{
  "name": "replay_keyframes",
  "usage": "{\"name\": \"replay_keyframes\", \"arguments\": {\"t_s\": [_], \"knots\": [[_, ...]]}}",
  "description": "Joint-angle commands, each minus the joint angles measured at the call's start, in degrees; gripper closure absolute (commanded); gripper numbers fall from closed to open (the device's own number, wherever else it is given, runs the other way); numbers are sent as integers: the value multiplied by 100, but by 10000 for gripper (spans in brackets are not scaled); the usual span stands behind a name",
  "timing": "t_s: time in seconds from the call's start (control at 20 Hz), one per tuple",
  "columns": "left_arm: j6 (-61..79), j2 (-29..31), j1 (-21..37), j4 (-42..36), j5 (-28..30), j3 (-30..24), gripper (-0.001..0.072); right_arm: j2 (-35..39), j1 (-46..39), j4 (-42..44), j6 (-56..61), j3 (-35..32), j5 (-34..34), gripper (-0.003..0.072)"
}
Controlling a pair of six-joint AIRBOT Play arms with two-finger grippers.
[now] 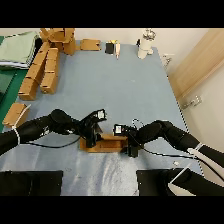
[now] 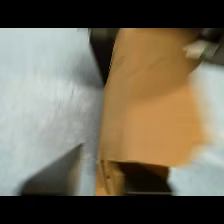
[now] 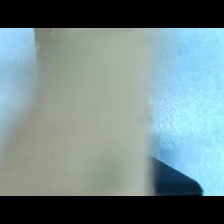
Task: Fold the box.
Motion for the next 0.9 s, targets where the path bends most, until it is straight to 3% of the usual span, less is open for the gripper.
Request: {"name": "replay_keyframes", "arguments": {"t_s": [0.0, 0.1, 0.2, 0.3, 0.4, 0.45, 0.5, 0.6, 0.75, 0.85], "knots": [[-245, 22, -2, -111, -76, 11, 164, -4, 2, -4, 4, 4, 15, 239], [-638, 157, 0, 428, -76, 13, 163, -4, 2, -4, 4, 4, 13, 239], [-1912, 479, 96, 1554, -157, 11, 161, -4, 2, -2, 4, 4, 15, 239], [-3338, 918, 245, 2815, -691, 11, 162, -2, 2, -2, 4, 4, 13, 239], [-4400, 1355, 280, 3276, -1497, 11, 170, -4, 2, -2, 4, 4, 17, 238], [-5060, 1528, 254, 3187, -2028, 11, 520, -4, 2, -2, 4, 4, 15, 238], [-5434, 1628, 179, 3016, -2461, 2, 697, -4, 2, -2, 2, 4, 13, 238], [-6476, 1637, -140, 2323, -2476, -7, 698, -4, 2, 0, 4, 4, 15, 239], [-6647, 1217, -479, 1178, -1156, -4, 698, -4, 2, -2, 2, 4, 15, 238], [-6188, 748, -391, 505, -649, 66, 698, -4, 2, -4, 2, 4, 15, 239]]}}
